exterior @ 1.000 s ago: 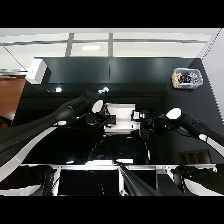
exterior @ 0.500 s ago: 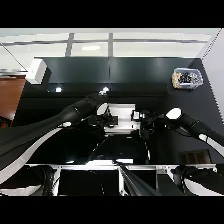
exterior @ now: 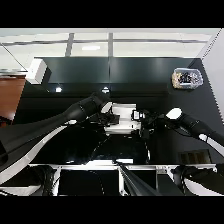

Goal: Fold the box and place the chain.

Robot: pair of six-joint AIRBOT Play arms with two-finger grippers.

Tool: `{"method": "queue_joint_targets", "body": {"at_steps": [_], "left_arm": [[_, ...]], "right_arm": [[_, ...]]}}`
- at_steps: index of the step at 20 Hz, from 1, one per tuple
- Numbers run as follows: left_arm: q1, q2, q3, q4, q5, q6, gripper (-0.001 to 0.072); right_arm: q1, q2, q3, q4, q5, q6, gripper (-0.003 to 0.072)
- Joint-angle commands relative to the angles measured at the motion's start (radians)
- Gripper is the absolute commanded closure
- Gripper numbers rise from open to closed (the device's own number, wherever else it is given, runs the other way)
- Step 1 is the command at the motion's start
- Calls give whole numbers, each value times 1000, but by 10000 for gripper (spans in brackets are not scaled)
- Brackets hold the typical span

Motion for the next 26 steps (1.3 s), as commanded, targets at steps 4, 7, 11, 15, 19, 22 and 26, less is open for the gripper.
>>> {"method": "queue_joint_targets", "body": {"at_steps": [4, 7, 11, 15, 19, 22, 26], "left_arm": [[2, -2, 4, -11, -10, 3, 290], [2, -2, 4, -10, -15, -10, 80], [1, -2, 4, -11, -15, -3, 685], [1, -2, 4, -12, -15, -2, 685], [2, -2, 4, -11, -15, -2, 685], [1, -2, 4, -12, -11, -1, 685], [2, -2, 4, -16, -10, -2, 685]], "right_arm": [[0, -1, 0, 0, 0, -1, 228], [0, -1, 0, 0, 0, -2, 227], [0, -1, 0, 0, 0, -2, 227], [0, -1, 0, -2, 1, 4, 227], [-8, 17, 1, -23, 2, 42, 28], [-8, 79, 1, -127, 25, 106, 13], [-8, 146, 1, -341, 84, 254, 15]]}}
